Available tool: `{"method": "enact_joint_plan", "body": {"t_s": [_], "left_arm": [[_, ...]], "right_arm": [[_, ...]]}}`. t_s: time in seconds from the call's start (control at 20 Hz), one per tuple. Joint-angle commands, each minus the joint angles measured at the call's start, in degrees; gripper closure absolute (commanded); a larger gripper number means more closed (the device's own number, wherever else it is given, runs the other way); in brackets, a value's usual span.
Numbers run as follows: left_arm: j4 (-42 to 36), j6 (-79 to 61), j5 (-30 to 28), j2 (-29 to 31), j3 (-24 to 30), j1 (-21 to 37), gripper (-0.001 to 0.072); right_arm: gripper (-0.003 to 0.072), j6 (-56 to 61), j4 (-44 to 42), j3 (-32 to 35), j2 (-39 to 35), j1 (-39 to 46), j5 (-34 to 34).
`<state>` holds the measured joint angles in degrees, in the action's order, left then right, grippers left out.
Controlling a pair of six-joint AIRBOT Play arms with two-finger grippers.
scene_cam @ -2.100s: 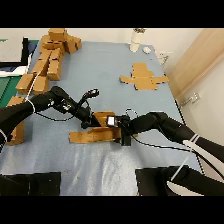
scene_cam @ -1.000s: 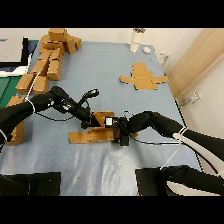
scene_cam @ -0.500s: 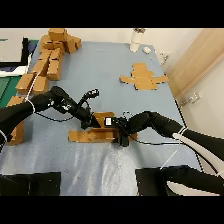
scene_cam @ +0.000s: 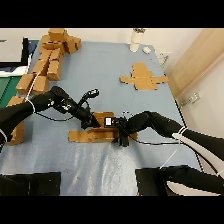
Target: Fold the box.
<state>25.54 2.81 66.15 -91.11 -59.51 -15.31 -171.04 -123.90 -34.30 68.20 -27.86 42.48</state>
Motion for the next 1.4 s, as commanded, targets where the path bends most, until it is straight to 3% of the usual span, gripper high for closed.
{"method": "enact_joint_plan", "body": {"t_s": [0.0,0.3,0.45,1.0,1.05,1.1,1.15,1.35], "left_arm": [[0.0,0.0,0.0,0.0,0.0,0.0,0.0697],[-0.4,0.0,-0.6,0.0,-0.1,0.0,0.0697],[-4.1,0.0,-2.7,0.0,-0.1,0.0,0.0697],[-6.2,4.2,-0.5,0.0,-0.1,0.0,0.0693],[-5.9,4.7,0.6,0.0,-0.1,0.1,0.048],[-5.4,5.3,0.9,0.0,-0.1,0.1,0.0186],[-4.6,7.3,1.2,0.1,-0.1,0.0,0.0096],[-1.0,12.7,5.1,0.5,-0.1,0.5,0.0095]], "right_arm": [[0.014,0.0,0.0,0.0,0.0,0.0,-0.2],[0.0141,0.0,0.0,0.0,0.0,0.0,-0.1],[0.014,0.0,0.0,0.0,0.0,0.0,-0.1],[0.0141,0.0,0.0,0.0,0.0,0.0,-0.1],[0.014,0.0,0.0,0.0,0.0,0.0,-0.1],[0.014,0.0,0.1,0.0,0.0,0.0,-0.1],[0.0141,0.0,0.1,0.0,0.0,0.0,-0.1],[0.0141,0.0,0.1,0.0,0.0,0.0,-0.1]]}}
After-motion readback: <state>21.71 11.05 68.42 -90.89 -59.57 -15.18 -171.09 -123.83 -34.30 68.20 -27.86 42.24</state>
